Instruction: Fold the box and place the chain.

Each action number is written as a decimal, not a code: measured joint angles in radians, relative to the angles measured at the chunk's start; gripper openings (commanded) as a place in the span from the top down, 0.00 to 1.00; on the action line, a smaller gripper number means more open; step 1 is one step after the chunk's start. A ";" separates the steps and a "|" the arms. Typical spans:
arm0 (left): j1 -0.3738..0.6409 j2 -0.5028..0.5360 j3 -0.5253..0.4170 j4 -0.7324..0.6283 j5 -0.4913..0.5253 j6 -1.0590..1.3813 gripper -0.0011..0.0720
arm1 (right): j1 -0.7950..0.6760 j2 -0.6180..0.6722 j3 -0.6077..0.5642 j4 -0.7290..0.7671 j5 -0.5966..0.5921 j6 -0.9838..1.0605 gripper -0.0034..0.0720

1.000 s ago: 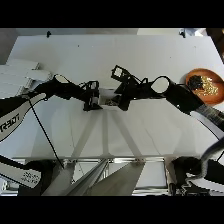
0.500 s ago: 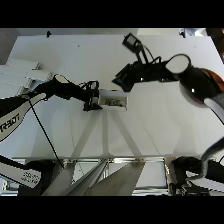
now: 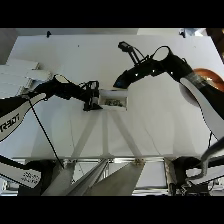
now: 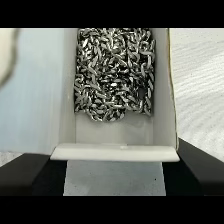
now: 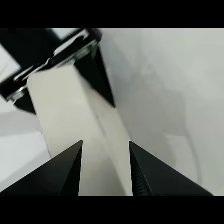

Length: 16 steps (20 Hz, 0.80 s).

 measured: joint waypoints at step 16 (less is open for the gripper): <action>0.000 0.000 0.000 0.000 0.000 0.000 0.60 | 0.166 0.040 0.013 -0.304 0.006 -0.245 0.74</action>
